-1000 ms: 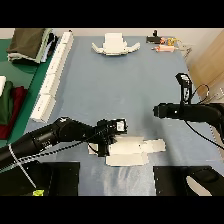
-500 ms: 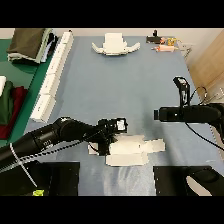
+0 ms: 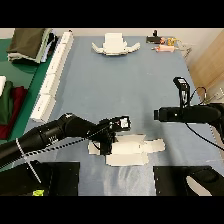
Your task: Fold the box.
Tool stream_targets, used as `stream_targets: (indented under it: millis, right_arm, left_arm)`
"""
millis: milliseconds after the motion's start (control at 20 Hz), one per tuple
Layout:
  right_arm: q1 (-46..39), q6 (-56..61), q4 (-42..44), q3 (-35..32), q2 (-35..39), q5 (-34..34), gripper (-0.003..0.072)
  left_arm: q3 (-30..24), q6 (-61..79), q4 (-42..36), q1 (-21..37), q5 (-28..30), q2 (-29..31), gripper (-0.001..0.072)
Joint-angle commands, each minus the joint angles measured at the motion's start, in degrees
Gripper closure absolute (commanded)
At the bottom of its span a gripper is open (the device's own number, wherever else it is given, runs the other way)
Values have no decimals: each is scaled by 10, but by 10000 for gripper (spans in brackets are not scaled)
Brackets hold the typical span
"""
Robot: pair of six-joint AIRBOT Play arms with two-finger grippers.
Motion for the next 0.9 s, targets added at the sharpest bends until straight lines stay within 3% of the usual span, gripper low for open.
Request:
stream_targets:
  millis: [0,200,500,700,850]
  right_arm:
    - [0,0,0,0,0,-1,671]
    - [0,0,0,0,0,-27,683]
    - [12,0,9,-5,21,-221,685]
    - [116,0,16,-31,94,-288,686]
    - [261,-57,13,-55,174,-287,685]
  left_arm:
    - [2,0,-2,0,0,-2,694]
    - [2,0,-1,0,5,-2,694]
    - [2,0,-1,-1,4,-2,694]
    - [2,0,-1,-1,4,-2,694]
    - [2,0,-1,-1,4,-2,695]
